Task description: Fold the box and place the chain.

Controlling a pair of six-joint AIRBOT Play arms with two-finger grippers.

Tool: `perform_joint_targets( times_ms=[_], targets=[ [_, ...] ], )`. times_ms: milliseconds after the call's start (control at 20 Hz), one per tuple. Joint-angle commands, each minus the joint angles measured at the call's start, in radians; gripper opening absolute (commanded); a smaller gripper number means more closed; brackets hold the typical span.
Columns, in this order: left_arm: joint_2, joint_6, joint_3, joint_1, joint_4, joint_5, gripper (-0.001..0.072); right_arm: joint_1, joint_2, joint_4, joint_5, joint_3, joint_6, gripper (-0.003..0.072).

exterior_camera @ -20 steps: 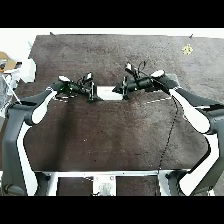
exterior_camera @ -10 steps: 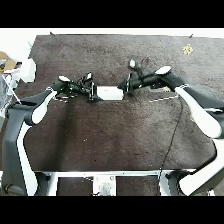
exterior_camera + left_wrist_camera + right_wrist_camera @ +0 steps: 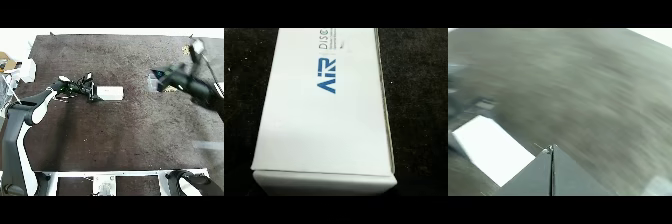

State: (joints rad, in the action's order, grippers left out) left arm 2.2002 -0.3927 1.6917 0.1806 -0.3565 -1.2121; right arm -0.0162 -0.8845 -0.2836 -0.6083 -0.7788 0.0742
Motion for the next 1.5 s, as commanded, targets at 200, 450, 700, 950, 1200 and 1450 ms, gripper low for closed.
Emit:
perform_joint_targets(
  times_ms=[200, 450, 700, 950, 1200, 1450],
  targets=[
    [0.000, 0.000, 0.000, -0.001, 0.000, -0.001, 0.0288, -0.223, 0.827, 0.009, 0.252, 0.682, 0.056, 0.0000],
    [0.000, 0.001, 0.000, -0.001, 0.003, -0.007, 0.0285, -0.259, 1.056, 0.011, 0.282, 0.861, 0.062, 0.0000],
    [-0.087, 0.154, 0.008, -0.015, 0.068, 0.025, 0.0007, -0.259, 1.041, 0.011, 0.283, 0.861, 0.061, 0.0000],
    [-0.413, 0.450, 0.008, -0.142, 0.036, 0.207, 0.0006, -0.259, 1.041, -0.011, 0.280, 0.861, 0.061, 0.0001],
    [-0.735, 1.029, 0.001, -0.391, -0.399, 0.412, 0.0003, -0.259, 1.041, -0.072, 0.280, 0.861, 0.062, 0.0000],
    [-1.021, 1.185, -0.272, -0.702, -0.505, 0.419, 0.0003, -0.259, 1.041, -0.072, 0.280, 0.862, 0.062, 0.0001]
  ],
)
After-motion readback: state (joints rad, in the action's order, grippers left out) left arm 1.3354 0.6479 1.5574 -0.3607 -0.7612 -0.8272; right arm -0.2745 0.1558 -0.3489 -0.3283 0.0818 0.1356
